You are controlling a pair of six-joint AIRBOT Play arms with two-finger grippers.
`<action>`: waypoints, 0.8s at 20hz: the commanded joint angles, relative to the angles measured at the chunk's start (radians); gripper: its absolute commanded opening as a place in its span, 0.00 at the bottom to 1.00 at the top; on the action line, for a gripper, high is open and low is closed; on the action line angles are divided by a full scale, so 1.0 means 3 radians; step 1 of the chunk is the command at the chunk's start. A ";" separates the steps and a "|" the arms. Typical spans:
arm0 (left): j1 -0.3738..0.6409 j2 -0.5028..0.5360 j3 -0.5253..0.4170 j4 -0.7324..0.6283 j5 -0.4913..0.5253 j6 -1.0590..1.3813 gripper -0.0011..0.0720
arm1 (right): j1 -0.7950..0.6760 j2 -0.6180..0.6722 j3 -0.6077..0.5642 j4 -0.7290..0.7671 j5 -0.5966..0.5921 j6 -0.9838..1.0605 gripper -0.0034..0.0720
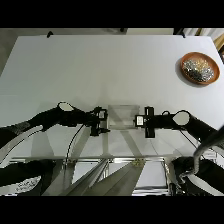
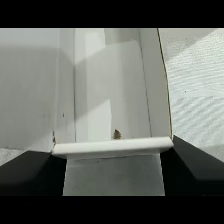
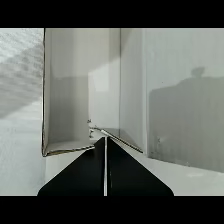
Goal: Fold the box and place the chain.
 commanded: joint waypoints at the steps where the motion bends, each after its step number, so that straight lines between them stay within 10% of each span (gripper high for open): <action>1: 0.0001 0.0001 -0.0001 0.0000 0.0000 0.0001 0.30 | 0.0111 -0.0022 -0.0001 0.0039 -0.0065 -0.0037 0.10; 8: 0.0001 0.0001 -0.0001 0.0001 0.0000 0.0001 0.30 | 0.0184 -0.0116 -0.0001 0.0042 -0.0155 -0.0033 0.14; 10: 0.0001 0.0001 -0.0001 0.0000 0.0000 0.0001 0.30 | 0.0184 -0.0118 -0.0001 0.0056 -0.0175 -0.0033 0.39; 16: 0.0001 0.0001 -0.0001 0.0001 0.0000 0.0001 0.30 | 0.0184 -0.0117 -0.0001 0.0064 -0.0172 -0.0033 0.50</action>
